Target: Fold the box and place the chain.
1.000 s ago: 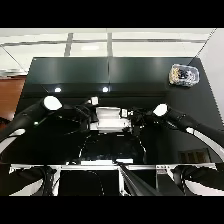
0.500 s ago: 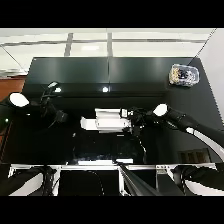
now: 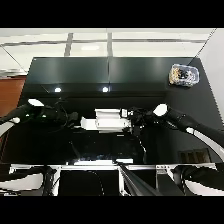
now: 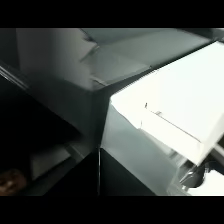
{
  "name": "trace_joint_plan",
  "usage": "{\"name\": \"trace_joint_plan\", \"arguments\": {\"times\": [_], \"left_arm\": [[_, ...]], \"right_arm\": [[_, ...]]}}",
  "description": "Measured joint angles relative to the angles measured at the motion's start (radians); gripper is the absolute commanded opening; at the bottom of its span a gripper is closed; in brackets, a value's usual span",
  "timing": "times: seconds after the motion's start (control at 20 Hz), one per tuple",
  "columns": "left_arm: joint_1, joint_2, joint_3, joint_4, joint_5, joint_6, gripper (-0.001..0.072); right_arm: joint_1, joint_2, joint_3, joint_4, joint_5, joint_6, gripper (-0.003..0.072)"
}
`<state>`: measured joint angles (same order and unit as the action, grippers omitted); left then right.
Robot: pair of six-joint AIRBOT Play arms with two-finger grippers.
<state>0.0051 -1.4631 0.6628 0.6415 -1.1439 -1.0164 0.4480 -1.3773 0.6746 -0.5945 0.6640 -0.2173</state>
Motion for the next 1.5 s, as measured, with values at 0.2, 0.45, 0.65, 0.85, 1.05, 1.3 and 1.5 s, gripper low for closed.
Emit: {"name": "trace_joint_plan", "arguments": {"times": [0.2,0.45,0.65,0.85,1.05,1.3,1.5], "left_arm": [[-0.054,-0.024,0.032,-0.011,-0.005,0.026,0.0025],[-0.057,-0.031,0.082,-0.022,-0.080,0.074,0.0715],[-0.058,-0.032,0.108,-0.027,-0.125,0.065,0.0714],[-0.089,-0.032,0.119,-0.028,-0.143,0.048,0.0709],[-0.134,-0.032,0.147,-0.029,-0.151,0.045,0.0580],[-0.190,-0.032,0.224,0.002,-0.151,-0.031,0.0444],[-0.257,-0.032,0.290,0.079,-0.150,-0.122,0.0444]], "right_arm": [[0.000,0.000,0.000,0.000,0.000,0.000,0.0179],[0.000,0.000,0.000,0.000,0.000,0.000,0.0179],[0.000,0.000,0.000,0.000,0.000,0.000,0.0179],[0.000,0.000,0.000,0.000,0.000,0.000,0.0179],[0.000,0.000,0.000,0.000,0.000,0.000,0.0179],[0.000,0.000,0.000,0.000,0.000,0.000,0.0179],[0.000,0.000,0.000,0.000,0.000,0.000,0.0179]]}}
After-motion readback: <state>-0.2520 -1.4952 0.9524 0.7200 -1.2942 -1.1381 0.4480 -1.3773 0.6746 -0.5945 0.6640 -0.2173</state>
